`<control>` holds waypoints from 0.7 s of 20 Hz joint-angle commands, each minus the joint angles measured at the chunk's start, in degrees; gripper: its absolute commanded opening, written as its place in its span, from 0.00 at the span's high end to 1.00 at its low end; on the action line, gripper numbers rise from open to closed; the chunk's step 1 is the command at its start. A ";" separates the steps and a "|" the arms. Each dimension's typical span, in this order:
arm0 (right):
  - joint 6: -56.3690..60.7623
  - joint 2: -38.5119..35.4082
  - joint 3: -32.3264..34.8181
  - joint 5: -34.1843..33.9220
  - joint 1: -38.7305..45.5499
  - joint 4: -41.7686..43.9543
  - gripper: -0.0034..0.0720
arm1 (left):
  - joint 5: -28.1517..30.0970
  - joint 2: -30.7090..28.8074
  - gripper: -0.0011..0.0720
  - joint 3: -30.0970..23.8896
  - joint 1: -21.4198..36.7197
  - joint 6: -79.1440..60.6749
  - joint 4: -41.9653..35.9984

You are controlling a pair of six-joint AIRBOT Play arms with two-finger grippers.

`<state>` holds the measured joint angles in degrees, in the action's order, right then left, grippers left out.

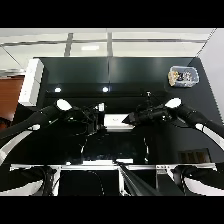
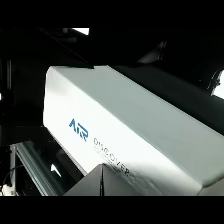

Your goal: Fold the box and place the chain.

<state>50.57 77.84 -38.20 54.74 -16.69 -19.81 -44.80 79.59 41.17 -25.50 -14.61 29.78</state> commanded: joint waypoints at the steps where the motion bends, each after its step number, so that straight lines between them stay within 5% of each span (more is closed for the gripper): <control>1: -0.22 -0.26 -0.17 0.87 0.76 -0.57 0.94 | 0.00 0.00 0.61 0.00 0.02 0.02 -0.07; 6: -2.60 -5.92 -3.15 15.28 9.20 -0.81 0.94 | 1.64 -0.02 0.61 0.02 0.07 0.04 -1.53; 10: -2.56 -12.74 -3.93 18.01 19.19 -0.83 0.94 | 2.91 -0.02 0.60 0.02 0.00 0.02 -3.91; 11: -2.54 -13.88 -3.93 18.03 21.35 -0.81 0.94 | 2.47 -0.02 0.55 0.02 0.02 0.02 -3.89; 12: -2.54 -14.58 -3.93 18.40 23.17 -0.81 0.94 | 2.54 -0.07 0.36 0.07 0.11 0.02 -3.85; 13: -2.51 -14.97 -3.93 18.99 24.94 -0.81 0.94 | 2.49 -0.26 0.00 0.39 0.13 0.11 -3.45; 14: -2.51 -15.32 -3.93 20.17 26.99 -0.81 0.94 | 2.21 -0.90 0.02 0.98 0.17 0.28 -2.29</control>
